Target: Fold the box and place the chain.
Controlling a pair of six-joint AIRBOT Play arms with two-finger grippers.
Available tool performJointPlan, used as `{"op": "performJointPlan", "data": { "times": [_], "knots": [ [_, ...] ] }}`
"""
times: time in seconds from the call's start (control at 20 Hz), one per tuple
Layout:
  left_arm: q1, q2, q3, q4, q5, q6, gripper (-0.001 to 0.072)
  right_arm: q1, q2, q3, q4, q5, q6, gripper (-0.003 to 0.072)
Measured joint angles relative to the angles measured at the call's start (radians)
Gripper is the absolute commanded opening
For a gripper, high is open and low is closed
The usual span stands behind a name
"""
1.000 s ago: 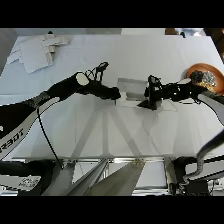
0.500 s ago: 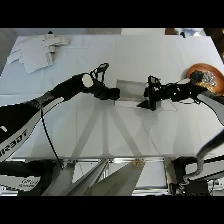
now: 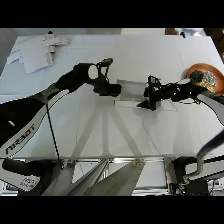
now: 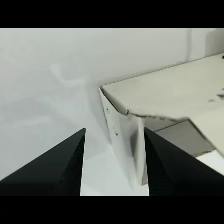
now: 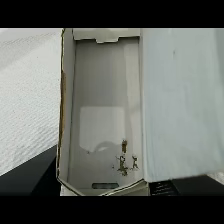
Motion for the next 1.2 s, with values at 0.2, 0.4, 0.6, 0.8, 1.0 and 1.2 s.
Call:
{"op": "performJointPlan", "data": {
  "times": [0.2,0.4,0.6,0.8,1.0,1.2],
  "knots": [
    [-0.021,-0.074,0.132,0.063,-0.117,-0.082,0.0322,0.000,0.000,0.000,0.000,0.000,0.000,0.0445],
    [-0.042,-0.115,0.214,0.155,-0.203,-0.156,0.0316,0.000,0.000,0.000,0.002,-0.001,0.000,0.0445],
    [-0.062,-0.146,0.238,0.199,-0.258,-0.216,0.0287,0.000,0.000,0.000,0.003,0.000,0.000,0.0445],
    [-0.076,-0.161,0.246,0.211,-0.271,-0.295,0.0278,0.000,0.000,0.000,0.001,0.000,0.000,0.0445],
    [-0.086,-0.169,0.249,0.203,-0.263,-0.357,0.0211,0.000,0.000,0.000,-0.002,0.000,0.000,0.0445],
    [-0.100,-0.179,0.251,0.188,-0.243,-0.404,0.0013,-0.001,0.000,0.001,0.003,0.002,-0.003,0.0445]
  ]
}}
